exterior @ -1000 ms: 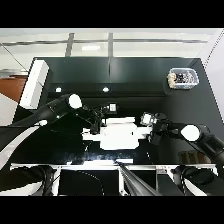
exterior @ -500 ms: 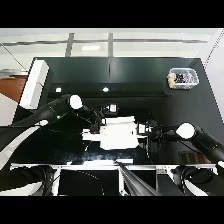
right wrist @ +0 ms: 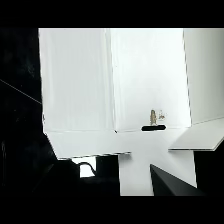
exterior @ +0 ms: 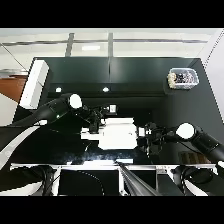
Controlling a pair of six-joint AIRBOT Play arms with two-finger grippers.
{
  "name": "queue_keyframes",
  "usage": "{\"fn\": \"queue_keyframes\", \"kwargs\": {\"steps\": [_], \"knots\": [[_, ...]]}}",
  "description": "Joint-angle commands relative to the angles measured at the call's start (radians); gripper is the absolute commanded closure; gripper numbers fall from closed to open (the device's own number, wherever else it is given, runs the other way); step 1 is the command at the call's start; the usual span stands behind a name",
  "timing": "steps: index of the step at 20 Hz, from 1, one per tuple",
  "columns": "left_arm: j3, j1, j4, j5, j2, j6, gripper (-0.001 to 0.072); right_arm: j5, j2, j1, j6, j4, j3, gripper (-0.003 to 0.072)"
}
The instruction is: Fold the box and place the chain.
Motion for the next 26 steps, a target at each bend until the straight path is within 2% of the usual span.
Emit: {"fn": "queue_keyframes", "kwargs": {"steps": [1, 6, 12, 19, 22, 26], "knots": [[0.019, 0.000, -0.015, -0.026, 0.002, -0.001, 0.0680, -0.014, 0.000, 0.013, 0.000, 0.029, -0.003, -0.0027], [0.019, 0.000, -0.018, -0.040, 0.002, -0.005, 0.0680, -0.071, -0.014, 0.114, 0.000, 0.029, -0.011, -0.0027], [0.019, 0.000, -0.040, -0.047, 0.002, -0.008, 0.0680, -0.215, -0.056, 0.195, 0.000, 0.097, -0.012, -0.0027], [0.019, 0.000, -0.041, -0.047, 0.002, -0.008, 0.0680, -0.194, -0.055, 0.196, 0.097, 0.087, 0.027, -0.0027], [0.019, 0.000, -0.041, -0.047, 0.002, -0.008, 0.0681, -0.180, -0.047, 0.164, 0.171, 0.036, 0.080, -0.0027], [0.019, 0.000, -0.041, -0.047, 0.002, -0.008, 0.0681, -0.174, -0.035, 0.109, 0.172, 0.029, 0.105, -0.0027]]}}
